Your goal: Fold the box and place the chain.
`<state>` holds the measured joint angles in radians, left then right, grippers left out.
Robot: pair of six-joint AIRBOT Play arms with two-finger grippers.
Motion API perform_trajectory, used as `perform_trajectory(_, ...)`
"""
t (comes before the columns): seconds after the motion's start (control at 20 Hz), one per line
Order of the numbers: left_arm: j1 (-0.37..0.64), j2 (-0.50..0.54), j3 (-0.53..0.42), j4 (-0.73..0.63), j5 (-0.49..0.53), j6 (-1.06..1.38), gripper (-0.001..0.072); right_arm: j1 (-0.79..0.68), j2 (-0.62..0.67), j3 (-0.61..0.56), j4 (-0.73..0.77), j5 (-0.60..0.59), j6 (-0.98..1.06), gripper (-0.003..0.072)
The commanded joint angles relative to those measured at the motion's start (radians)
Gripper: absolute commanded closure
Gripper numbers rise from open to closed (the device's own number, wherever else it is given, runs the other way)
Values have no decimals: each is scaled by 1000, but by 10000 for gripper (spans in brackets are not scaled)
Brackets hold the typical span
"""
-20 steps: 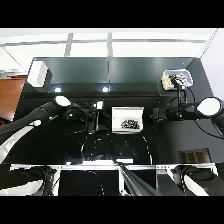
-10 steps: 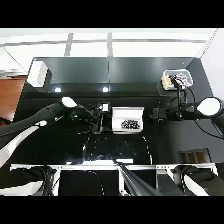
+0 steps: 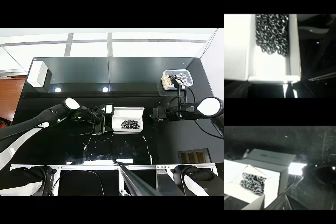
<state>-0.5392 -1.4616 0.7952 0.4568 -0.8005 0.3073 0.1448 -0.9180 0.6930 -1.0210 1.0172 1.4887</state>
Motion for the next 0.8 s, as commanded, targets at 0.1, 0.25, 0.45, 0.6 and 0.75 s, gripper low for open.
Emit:
perform_trajectory(0.1,-34,-1,1,6,67,-4,270,1,1,1,0,-7,0,382)
perform_trajectory(0.25,-35,-1,1,10,65,-4,381,0,1,1,0,-21,0,381)
perform_trajectory(0.45,-35,-1,1,10,66,-4,380,1,-8,19,186,-232,-47,-26)
perform_trajectory(0.6,-35,-1,1,10,66,-4,381,1,-77,62,323,-317,-167,-25)
perform_trajectory(0.75,-35,-1,1,9,66,-5,380,8,-164,69,350,-306,-275,-20)
